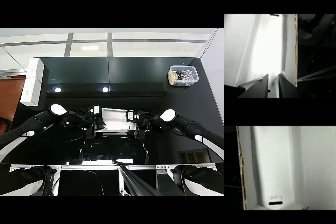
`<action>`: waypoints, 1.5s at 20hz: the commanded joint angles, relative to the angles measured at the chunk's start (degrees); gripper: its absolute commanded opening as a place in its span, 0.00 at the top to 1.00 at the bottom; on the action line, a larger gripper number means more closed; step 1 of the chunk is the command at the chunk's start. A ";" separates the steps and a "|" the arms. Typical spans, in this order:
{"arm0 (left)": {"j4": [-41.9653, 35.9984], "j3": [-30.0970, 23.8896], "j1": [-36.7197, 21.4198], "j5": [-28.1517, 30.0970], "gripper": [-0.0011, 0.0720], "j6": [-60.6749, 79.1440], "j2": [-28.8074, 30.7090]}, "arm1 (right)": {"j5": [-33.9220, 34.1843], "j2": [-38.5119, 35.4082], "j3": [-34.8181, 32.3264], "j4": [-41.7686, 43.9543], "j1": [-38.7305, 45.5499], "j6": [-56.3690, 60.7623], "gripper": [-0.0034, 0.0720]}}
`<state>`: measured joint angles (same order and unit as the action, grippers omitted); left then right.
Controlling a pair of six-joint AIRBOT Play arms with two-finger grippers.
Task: Fold the box and place the chain.
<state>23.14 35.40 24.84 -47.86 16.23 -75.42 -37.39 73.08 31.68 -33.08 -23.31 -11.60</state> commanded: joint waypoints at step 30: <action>23.85 -4.42 -31.36 -12.70 0.95 -86.79 15.96 | -0.04 -0.02 0.04 0.02 -0.02 0.02 0.95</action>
<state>48.56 32.62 2.17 -51.40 -46.37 -55.51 -37.41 73.08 31.68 -33.06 -23.31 -11.57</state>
